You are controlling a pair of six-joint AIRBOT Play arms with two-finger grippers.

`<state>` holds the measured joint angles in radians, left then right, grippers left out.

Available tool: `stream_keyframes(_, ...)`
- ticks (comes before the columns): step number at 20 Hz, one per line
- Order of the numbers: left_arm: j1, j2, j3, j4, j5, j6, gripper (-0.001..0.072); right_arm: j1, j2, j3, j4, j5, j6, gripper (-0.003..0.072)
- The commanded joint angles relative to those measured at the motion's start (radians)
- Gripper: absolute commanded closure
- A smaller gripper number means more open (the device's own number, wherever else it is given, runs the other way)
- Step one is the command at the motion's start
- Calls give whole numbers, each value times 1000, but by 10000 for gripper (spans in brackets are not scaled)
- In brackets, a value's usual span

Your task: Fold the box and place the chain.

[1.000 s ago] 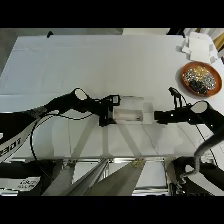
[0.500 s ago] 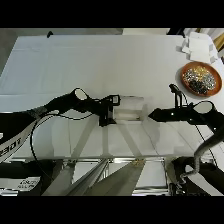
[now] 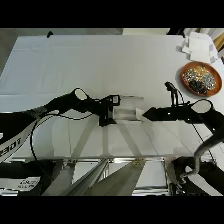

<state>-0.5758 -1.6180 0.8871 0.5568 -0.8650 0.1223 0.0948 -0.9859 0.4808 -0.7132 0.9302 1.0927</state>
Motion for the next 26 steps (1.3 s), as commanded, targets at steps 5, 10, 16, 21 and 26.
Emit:
stream_keyframes(5,1,0,0,0,0,0,437,103,-19,31,-194,-37,173,336)
stream_keyframes(10,1,0,0,0,0,0,437,197,-50,134,-328,-39,336,272)
stream_keyframes(16,1,0,0,0,0,0,437,346,-208,301,-549,74,599,206)
stream_keyframes(21,1,0,0,0,0,0,437,418,-274,382,-668,128,746,206)
stream_keyframes(26,1,1,0,0,0,0,437,472,-310,383,-762,142,872,206)
